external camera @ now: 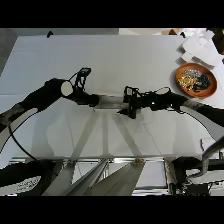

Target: Fold the box and place the chain.

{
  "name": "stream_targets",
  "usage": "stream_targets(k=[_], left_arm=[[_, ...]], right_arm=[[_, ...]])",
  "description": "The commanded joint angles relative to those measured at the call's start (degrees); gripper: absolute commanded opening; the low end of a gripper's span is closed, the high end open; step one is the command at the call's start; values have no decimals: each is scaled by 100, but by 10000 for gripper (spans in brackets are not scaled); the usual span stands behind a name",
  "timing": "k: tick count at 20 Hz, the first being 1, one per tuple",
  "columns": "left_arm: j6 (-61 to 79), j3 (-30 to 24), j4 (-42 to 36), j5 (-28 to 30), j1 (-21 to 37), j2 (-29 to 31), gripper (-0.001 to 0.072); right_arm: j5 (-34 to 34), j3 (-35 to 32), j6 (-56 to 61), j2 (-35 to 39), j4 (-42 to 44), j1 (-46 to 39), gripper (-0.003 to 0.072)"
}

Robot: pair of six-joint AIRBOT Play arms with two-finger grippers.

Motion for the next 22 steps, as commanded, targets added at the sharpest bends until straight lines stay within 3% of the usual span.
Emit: stream_targets(k=[1,3,6,10,13,15,16,22], left_arm=[[-503,216,243,-247,-219,-262,374],[-680,219,391,-247,-310,-363,308],[-1528,219,979,-243,-413,-398,308],[-1869,219,1060,-50,-518,-411,307],[-1867,219,1054,37,-621,-409,132],[-1869,219,1019,35,-686,-409,111],[-1847,219,973,26,-695,-409,8],[-1843,219,866,-11,-662,-378,33]], right_arm=[[11,2,0,-2,22,0,439],[11,0,0,-2,20,0,439],[11,0,0,-2,20,0,439],[11,0,0,-2,20,0,439],[11,0,0,-2,20,0,439],[11,0,0,-2,20,0,439],[11,2,0,-2,20,0,439],[11,0,0,-2,20,0,439]])
